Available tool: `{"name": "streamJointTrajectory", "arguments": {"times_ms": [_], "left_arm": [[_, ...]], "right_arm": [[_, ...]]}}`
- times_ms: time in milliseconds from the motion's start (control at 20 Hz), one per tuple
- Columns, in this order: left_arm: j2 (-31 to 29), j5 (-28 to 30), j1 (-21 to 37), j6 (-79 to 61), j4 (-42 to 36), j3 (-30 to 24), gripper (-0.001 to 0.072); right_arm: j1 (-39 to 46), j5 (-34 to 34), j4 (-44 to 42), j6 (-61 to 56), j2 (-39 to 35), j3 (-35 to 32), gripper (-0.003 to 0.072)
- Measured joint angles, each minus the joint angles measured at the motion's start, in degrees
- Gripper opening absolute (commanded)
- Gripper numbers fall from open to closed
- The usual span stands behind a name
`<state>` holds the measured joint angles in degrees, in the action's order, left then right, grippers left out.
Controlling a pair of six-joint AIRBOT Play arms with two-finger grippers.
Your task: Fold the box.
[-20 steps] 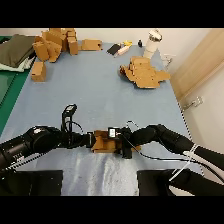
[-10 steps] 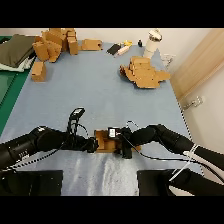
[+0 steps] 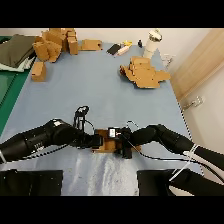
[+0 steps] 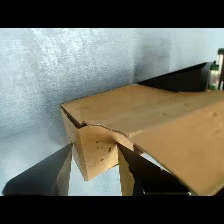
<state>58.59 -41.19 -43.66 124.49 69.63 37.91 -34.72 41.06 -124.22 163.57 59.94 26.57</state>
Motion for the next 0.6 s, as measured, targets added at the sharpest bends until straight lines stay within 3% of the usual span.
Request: {"name": "streamJointTrajectory", "arguments": {"times_ms": [250, 550, 600], "left_arm": [[5.03, -8.57, -5.70, 14.84, 12.92, 7.67, 0.0419], [11.91, -13.20, -11.21, 22.95, 17.90, 12.94, 0.0417], [12.79, -13.60, -11.69, 23.76, 18.23, 13.31, 0.0350]], "right_arm": [[0.00, 0.00, 0.02, 0.00, 0.00, 0.00, 0.0440], [0.00, 0.00, 0.02, 0.00, 0.00, 0.00, 0.0440], [0.00, 0.00, 0.02, 0.00, 0.00, 0.00, 0.0440]]}}
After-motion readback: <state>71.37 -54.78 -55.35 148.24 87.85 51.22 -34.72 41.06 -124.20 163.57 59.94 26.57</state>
